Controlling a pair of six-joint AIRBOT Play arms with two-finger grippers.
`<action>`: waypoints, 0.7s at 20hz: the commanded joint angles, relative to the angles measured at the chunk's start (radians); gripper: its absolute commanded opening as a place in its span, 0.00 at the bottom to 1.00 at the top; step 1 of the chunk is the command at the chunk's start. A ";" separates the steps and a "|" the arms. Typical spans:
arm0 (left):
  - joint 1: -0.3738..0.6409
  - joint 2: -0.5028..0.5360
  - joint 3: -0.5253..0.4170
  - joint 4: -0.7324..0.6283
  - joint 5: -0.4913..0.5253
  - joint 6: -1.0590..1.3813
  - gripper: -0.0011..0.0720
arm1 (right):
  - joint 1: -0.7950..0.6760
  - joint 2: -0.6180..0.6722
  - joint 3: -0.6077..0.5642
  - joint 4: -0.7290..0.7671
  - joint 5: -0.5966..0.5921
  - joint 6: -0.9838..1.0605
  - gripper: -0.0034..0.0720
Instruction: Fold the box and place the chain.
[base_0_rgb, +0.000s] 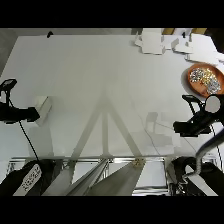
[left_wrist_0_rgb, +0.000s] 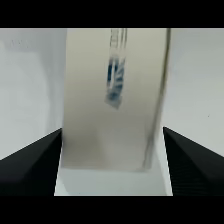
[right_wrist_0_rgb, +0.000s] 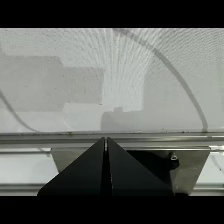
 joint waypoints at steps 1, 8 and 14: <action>0.007 0.002 -0.003 0.019 -0.081 -0.037 0.98 | -0.001 0.001 -0.001 0.000 0.000 0.000 0.08; -0.001 0.097 -0.003 0.016 -0.124 -0.078 0.98 | -0.001 0.001 -0.001 0.000 0.000 0.000 0.08; -0.070 0.254 -0.003 0.026 -0.085 -0.070 0.97 | -0.001 0.001 0.000 0.000 0.000 0.000 0.08</action>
